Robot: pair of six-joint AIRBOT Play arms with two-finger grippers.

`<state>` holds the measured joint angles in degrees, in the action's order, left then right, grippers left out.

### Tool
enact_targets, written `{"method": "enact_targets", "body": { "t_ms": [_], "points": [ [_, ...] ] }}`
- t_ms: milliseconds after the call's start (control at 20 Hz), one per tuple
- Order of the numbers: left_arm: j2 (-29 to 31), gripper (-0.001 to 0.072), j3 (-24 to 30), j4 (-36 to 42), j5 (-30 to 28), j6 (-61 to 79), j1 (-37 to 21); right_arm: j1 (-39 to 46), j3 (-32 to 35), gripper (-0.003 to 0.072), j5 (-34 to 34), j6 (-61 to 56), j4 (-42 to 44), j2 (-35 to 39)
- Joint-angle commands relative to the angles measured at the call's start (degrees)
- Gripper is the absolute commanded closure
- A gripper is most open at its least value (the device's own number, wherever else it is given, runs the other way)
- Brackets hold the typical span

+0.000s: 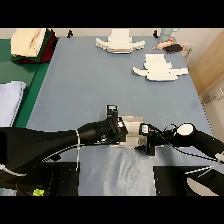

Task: Fold the box.

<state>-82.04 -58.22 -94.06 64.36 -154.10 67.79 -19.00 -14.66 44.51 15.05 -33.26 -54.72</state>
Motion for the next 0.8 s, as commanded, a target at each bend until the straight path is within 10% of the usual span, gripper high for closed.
{"method": "enact_targets", "body": {
  "t_ms": [0,550,650,750],
  "points": [
    [0.15,0.0117,-0.33,2.49,-0.02,0.24,0.04,-0.04,-0.02,0.0175,0.0,-0.02,0.0,0.04],
    [14.67,0.013,-2.45,4.46,10.97,7.39,-6.78,-0.04,-0.02,0.0175,0.0,0.0,0.0,0.04],
    [17.94,0.0698,-2.43,7.63,12.39,18.01,-10.8,-0.04,-0.02,0.0175,0.0,-0.02,0.0,0.04],
    [20.09,0.0692,-2.43,8.11,12.02,32.15,-13.46,-0.04,-0.02,0.0175,0.0,-0.02,0.0,0.04]
  ]
}}
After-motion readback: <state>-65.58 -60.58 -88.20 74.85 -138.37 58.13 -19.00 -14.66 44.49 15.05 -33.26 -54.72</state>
